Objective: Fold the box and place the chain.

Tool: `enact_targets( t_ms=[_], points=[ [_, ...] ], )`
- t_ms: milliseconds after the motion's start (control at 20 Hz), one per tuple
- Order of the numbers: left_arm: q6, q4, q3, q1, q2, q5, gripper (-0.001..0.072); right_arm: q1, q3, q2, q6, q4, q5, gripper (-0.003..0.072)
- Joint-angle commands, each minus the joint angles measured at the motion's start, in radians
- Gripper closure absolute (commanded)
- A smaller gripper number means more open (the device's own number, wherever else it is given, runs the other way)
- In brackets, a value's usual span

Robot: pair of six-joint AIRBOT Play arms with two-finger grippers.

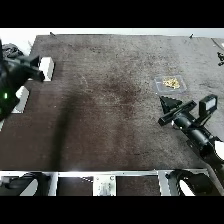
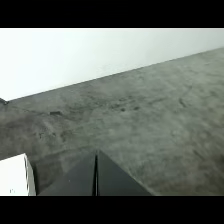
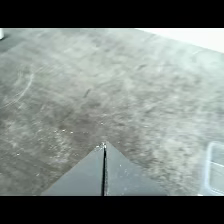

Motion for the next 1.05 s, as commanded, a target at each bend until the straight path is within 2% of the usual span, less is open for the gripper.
enact_targets(
  t_ms=[0,150,250,450,1000],
  points=[
    [0.237,-0.209,-0.249,-0.048,0.241,0.037,0.0706,0.000,-0.072,0.127,0.013,0.000,-0.034,0.0705],
    [0.270,-0.209,-0.405,-0.088,0.396,0.105,0.0706,0.000,-0.127,0.207,0.015,-0.006,-0.032,0.0705],
    [0.257,-0.210,-0.487,-0.094,0.495,0.101,0.0706,0.000,-0.142,0.228,0.016,-0.020,-0.014,0.0705],
    [0.224,-0.210,-0.583,-0.094,0.649,0.100,0.0705,0.000,-0.142,0.229,0.015,-0.019,-0.003,0.0705],
    [0.224,-0.210,-0.594,-0.094,0.651,0.097,0.0699,0.000,-0.142,0.229,0.015,-0.019,-0.003,0.0705]
  ],
)
